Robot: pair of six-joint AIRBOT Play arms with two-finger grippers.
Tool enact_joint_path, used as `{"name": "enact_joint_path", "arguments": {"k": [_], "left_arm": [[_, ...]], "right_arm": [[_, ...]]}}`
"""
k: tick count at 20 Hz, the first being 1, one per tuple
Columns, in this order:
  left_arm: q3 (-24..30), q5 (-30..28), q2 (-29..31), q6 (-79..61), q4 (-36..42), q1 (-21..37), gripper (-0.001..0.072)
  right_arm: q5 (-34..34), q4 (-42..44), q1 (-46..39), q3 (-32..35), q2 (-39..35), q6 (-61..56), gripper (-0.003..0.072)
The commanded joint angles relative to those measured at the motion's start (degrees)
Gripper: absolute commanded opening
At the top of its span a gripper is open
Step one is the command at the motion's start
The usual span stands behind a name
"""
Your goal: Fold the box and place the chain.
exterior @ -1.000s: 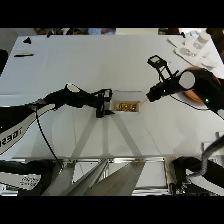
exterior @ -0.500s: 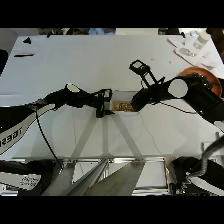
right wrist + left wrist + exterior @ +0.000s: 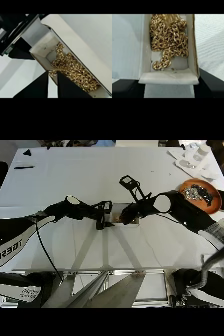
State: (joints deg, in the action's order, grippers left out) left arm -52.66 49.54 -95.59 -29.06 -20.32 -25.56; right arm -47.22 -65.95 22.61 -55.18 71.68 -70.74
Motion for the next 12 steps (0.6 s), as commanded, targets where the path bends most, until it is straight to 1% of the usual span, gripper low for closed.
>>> {"name": "enact_joint_path", "arguments": {"k": [1, 2, 3, 5, 8, 10, 12], "left_arm": [[0.02, 0.0, 0.0, -0.02, 0.0, -0.02, 0.0348], [0.02, 0.0, 0.0, -0.02, 0.0, -0.02, 0.0348], [0.02, 0.02, 0.0, -0.02, 0.0, -0.02, 0.0348], [0.02, 0.0, 0.0, -0.02, 0.0, -0.02, 0.0348], [0.02, 0.02, 0.0, -0.02, 0.0, -0.02, 0.0348], [0.02, 0.0, 0.0, -0.02, 0.0, -0.02, 0.0348], [0.02, 0.0, 0.0, -0.02, -0.02, -0.02, 0.0348]], "right_arm": [[1.14, 0.22, 0.81, -0.04, 1.29, -3.23, 0.0332], [0.96, 0.07, 0.59, -0.04, 0.74, -4.37, 0.0432], [0.28, 0.02, 0.39, -0.04, 0.02, -4.42, 0.0405], [-2.49, -0.22, -0.5, -0.04, -1.77, -4.44, 0.0402], [-9.38, -0.2, -3.8, -0.66, -4.42, -4.46, 0.0402], [-16.02, -0.24, -5.55, -4.55, -4.87, -4.33, 0.0402], [-19.37, -0.9, -6.43, -10.88, -4.79, -4.2, 0.0401]]}}
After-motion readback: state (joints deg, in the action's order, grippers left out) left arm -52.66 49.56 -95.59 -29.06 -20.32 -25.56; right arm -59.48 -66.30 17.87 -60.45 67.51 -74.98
